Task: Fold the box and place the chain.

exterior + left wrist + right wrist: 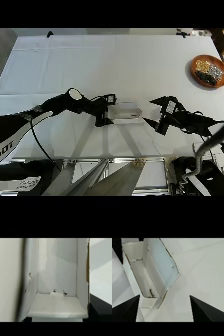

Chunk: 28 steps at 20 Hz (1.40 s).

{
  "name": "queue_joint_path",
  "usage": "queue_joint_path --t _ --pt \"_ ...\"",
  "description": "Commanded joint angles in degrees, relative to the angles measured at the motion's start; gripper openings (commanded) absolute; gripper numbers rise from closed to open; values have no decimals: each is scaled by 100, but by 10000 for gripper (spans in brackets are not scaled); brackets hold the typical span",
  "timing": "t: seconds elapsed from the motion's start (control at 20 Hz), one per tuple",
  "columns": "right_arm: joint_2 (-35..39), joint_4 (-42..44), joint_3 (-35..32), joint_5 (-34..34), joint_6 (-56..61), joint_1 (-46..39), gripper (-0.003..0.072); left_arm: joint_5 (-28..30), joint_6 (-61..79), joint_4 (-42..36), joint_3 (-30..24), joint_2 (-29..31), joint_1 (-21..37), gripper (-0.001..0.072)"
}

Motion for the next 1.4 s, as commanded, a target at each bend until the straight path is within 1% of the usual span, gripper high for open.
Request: queue_joint_path --t 0.0,0.25,0.35,0.45,0.8,1.0,1.3,1.35 --pt "4 44 2 -76 -2 2 680 -13 -415 516 7 184 7 350" --pt "-13 72 0 -79 -46 2 680 109 -1799 2076 7 592 4 349" --pt "-109 264 2 -79 -52 2 680 116 -2308 2511 7 595 -7 352" --pt "-238 452 2 -109 -94 2 680 149 -2590 2769 7 577 -7 353" --pt "-807 1375 2 -114 -951 2 676 210 -2660 2820 7 566 -7 354" --pt "-981 1419 2 -114 -955 2 667 455 -2636 2815 7 433 -9 356" --pt "-981 1419 2 -129 -1128 2 665 505 -2636 2721 7 321 -122 355" --pt "-981 1421 2 -129 -1126 2 639 542 -2634 2728 7 321 -164 355"
